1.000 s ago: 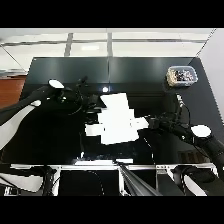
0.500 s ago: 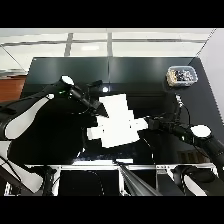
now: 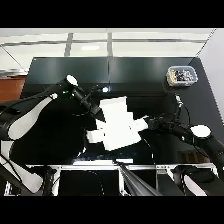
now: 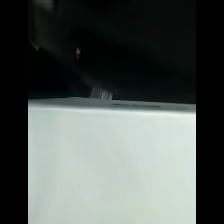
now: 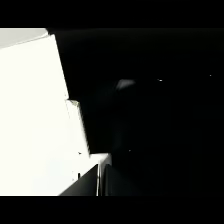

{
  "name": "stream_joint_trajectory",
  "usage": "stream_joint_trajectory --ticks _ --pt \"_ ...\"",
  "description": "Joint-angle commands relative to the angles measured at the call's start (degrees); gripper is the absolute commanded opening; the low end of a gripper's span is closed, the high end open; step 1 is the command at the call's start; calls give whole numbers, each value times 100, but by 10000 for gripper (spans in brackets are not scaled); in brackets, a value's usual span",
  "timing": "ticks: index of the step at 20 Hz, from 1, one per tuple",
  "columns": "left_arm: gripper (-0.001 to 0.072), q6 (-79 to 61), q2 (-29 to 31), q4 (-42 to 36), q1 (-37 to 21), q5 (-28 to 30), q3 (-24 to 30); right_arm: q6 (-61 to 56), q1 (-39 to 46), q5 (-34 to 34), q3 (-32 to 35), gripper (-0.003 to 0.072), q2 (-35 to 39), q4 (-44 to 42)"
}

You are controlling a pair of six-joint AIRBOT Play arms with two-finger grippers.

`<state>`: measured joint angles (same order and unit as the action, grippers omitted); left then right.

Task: Fold the box and place the chain.

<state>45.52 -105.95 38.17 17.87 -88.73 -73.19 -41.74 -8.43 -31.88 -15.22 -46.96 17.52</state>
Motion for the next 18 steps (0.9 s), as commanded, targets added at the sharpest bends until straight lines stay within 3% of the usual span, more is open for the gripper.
stream_joint_trajectory --ticks 1,6,8,10,12,16,18 --pt "28 -162 37 96 -7 -24 -42 0 0 -9 -48 709 2 116" --pt "26 -160 970 890 -66 74 50 -282 190 -1521 -1412 715 2 2973" --pt "26 -785 1665 516 -33 706 549 -284 192 -1652 -1904 715 2 3786" --pt "28 -1532 2223 166 11 1429 1178 -284 192 -1626 -2109 715 2 3950" --pt "26 -2415 2367 409 96 1792 1528 -286 188 -1591 -2116 715 2 3915" --pt "26 -2588 2339 804 413 2824 1561 -264 175 -1591 -2085 715 2 3604" --pt "27 -3366 2334 807 643 3327 1561 546 175 -1591 -1958 715 0 3602"
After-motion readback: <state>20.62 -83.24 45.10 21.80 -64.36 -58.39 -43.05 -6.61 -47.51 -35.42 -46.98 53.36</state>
